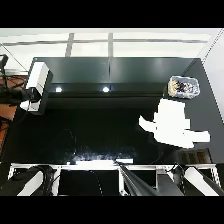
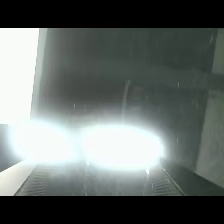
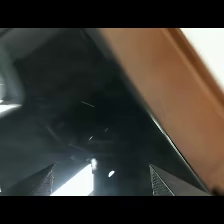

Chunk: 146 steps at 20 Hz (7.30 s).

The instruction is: Fold the box and place the chain.

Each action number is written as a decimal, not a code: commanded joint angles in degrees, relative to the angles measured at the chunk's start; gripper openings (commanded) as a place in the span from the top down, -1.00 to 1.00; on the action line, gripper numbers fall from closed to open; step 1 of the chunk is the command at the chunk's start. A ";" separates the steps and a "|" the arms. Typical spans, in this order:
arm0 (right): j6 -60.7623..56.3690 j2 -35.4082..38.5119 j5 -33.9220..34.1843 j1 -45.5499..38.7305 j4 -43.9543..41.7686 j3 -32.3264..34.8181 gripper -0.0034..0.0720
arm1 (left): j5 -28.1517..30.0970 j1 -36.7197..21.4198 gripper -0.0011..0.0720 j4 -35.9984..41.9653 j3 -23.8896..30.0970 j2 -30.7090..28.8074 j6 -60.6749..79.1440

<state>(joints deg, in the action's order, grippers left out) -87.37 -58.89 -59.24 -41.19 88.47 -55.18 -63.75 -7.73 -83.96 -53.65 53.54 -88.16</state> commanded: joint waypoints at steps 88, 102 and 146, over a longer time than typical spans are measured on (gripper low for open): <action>19.82 7.37 -2.03 49.09 -34.88 21.46 0.84 | -12.66 25.24 -0.89 65.11 2.89 42.40 52.48; 19.63 7.37 -2.16 49.05 -34.38 21.40 -0.98 | -8.26 25.18 0.89 64.87 2.86 42.40 55.45; 70.82 14.27 12.85 66.31 -34.21 30.91 -0.97 | 18.73 33.16 0.89 52.98 18.80 17.00 100.37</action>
<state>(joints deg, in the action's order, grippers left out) -21.56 -44.56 -47.07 24.16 54.15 -25.15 -45.12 25.39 -31.77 -34.74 70.50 8.36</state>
